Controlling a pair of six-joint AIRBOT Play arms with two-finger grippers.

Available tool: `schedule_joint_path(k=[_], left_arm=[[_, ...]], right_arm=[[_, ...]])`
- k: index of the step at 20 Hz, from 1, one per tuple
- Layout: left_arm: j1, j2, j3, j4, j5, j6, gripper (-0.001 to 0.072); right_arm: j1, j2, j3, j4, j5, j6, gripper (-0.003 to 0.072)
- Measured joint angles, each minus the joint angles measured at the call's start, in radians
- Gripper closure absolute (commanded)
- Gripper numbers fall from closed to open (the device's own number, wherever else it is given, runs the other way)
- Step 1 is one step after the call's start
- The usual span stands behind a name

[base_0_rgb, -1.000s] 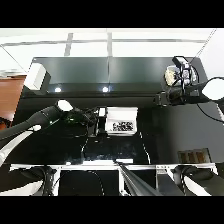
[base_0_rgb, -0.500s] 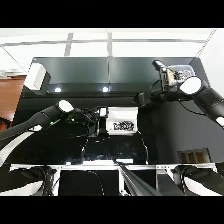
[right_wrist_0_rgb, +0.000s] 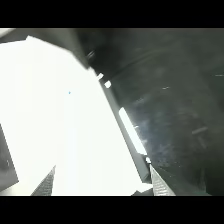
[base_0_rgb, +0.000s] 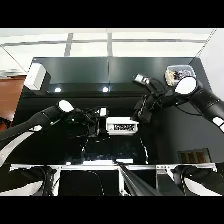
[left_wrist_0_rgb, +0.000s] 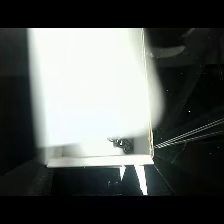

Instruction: Fold the box and place the chain.

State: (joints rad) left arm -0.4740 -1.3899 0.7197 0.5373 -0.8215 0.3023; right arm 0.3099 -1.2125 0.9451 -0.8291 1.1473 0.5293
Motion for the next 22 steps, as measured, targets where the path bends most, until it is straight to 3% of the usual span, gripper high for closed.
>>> schedule_joint_path(k=[10,11,12,13,16,17,18,22], left_arm=[[0.0,0.0,0.0,0.0,0.0,0.0,0.0349],[0.0,0.0,0.0,0.0,0.001,0.0,0.035],[0.0,0.0,0.0,0.0,0.001,0.0,0.035],[0.0,0.0,0.0,0.0,0.001,-0.001,0.035],[0.0,0.0,0.0,0.0,0.002,-0.002,0.0349],[0.0,0.0,0.0,0.0,0.002,-0.002,0.035],[0.0,0.0,0.0,0.0,0.002,-0.002,0.035],[0.0,0.0,0.0,0.0,0.003,0.0,0.035]], right_arm=[[0.062,-0.006,-0.069,-0.016,-0.008,-0.174,0.0036],[0.063,-0.007,-0.07,-0.016,-0.009,-0.179,0.008],[0.064,-0.01,-0.071,-0.016,-0.011,-0.182,0.0282],[0.064,-0.01,-0.072,-0.016,-0.009,-0.183,0.0371],[0.066,-0.012,-0.072,-0.016,-0.005,-0.187,0.0392],[0.066,-0.012,-0.072,-0.016,-0.005,-0.187,0.0505],[0.066,-0.012,-0.072,-0.015,0.0,-0.186,0.0529],[0.066,-0.012,-0.072,-0.014,0.0,-0.181,0.0528]])
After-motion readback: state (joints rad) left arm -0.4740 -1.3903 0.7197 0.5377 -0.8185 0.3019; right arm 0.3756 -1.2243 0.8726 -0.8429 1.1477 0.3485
